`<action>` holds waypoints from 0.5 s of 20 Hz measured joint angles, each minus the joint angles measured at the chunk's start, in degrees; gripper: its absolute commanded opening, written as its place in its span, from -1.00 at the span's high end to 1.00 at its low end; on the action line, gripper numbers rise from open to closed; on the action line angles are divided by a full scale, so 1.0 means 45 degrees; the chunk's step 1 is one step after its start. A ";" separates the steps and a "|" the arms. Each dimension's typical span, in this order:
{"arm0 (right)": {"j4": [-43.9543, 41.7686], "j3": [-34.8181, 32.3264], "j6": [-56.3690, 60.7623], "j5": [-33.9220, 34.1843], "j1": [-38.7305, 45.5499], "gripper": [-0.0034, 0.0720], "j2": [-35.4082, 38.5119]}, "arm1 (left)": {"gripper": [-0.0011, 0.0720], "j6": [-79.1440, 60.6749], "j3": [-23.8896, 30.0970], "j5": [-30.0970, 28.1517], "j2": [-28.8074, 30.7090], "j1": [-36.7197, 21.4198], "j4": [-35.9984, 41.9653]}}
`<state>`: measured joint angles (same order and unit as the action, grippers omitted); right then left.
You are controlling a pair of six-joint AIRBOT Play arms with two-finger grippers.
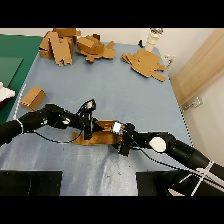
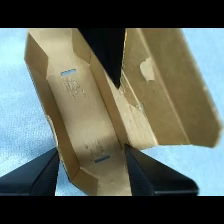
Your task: Fold the box.
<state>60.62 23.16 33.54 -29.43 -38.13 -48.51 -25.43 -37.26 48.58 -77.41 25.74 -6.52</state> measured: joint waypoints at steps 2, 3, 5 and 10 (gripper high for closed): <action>0.0000 0.0019 -0.0005 -0.0053 0.0005 -0.67 0.0000 | 0.93 -0.0005 0.0000 0.0010 0.0000 0.0000 -0.0015; 0.0005 0.0049 0.0000 -0.0107 0.0005 -0.67 0.0005 | 0.93 0.0000 0.0000 0.0015 0.0000 0.0000 -0.0015; 0.0005 0.0165 0.0000 -0.0418 0.0005 -0.67 0.0068 | 0.93 -0.0005 0.0000 0.0053 0.0000 0.0000 -0.0034; 0.0369 0.0267 -0.0005 -0.1457 0.0005 -0.67 0.0223 | 0.92 -0.0005 0.0000 0.0068 -0.0005 0.0000 -0.0044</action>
<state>62.28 24.36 33.52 -35.99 -38.11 -47.51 -25.45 -37.26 48.88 -77.43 25.74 -6.72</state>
